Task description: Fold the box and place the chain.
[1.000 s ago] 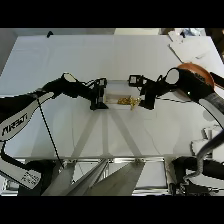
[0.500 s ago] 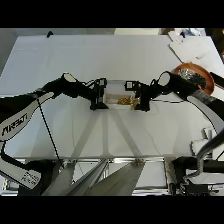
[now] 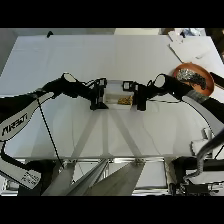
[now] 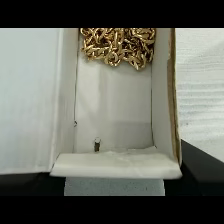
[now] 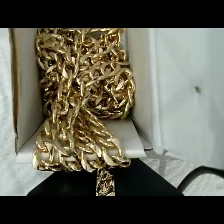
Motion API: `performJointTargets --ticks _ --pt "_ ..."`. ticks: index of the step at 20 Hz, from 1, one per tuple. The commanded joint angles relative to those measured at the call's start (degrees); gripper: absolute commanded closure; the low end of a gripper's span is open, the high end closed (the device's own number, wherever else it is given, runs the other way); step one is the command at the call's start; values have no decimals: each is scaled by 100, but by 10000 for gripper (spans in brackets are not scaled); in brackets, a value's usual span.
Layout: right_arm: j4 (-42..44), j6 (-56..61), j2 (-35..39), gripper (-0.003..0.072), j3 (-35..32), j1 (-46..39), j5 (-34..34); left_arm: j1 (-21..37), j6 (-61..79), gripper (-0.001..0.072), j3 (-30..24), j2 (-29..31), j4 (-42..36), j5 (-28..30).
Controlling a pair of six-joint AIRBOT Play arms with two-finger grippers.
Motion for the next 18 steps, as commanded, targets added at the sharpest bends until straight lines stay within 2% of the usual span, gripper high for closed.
performJointTargets --ticks 1,7,11,14,18 --pt "-638 555 151 678 -2 7 -22 0 0 388 0 -2 0 2" --pt "-616 776 960 678 0 7 -28 0 2 388 2 -2 0 2" --pt "275 979 1403 678 0 9 -20 0 2 388 2 -2 0 0" --pt "1091 977 1436 678 0 66 -31 0 2 388 2 -2 0 2" --pt "1224 975 1434 678 0 518 -92 0 2 388 2 -2 0 2"
